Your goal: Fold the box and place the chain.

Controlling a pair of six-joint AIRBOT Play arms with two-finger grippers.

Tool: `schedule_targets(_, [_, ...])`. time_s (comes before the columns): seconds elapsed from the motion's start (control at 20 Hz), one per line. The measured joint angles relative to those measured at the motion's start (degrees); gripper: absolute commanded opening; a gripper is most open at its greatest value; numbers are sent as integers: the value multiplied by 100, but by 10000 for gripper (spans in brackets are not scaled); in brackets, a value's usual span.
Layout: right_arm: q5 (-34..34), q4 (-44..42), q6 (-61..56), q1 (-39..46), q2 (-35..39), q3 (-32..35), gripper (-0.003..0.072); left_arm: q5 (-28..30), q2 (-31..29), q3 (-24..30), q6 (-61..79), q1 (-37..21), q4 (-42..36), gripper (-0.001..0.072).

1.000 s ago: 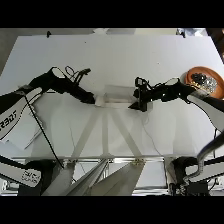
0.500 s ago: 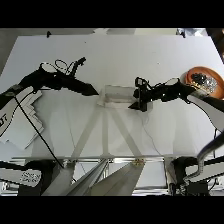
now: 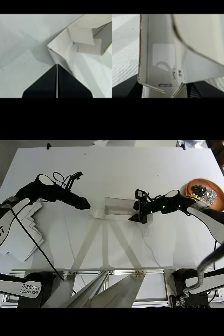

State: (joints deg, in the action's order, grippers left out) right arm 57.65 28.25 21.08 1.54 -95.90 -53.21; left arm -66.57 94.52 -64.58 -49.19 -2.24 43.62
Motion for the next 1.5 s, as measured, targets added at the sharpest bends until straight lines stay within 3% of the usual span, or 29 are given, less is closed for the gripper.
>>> schedule_targets(0.3, [0,0,0,0,0,0,381,140,162,111,-179,199,229,8])
schedule_targets(0.7, [0,0,-2,0,0,0,381,92,271,129,-146,358,-96,8])
schedule_targets(0.85, [0,0,-2,0,0,0,381,17,273,131,-39,363,-319,189])
schedule_targets(0.9, [0,-2,-2,0,0,0,381,2,273,131,0,363,-389,217])
schedule_targets(1.5, [0,0,-2,0,0,0,381,-197,275,131,909,363,-1410,240])
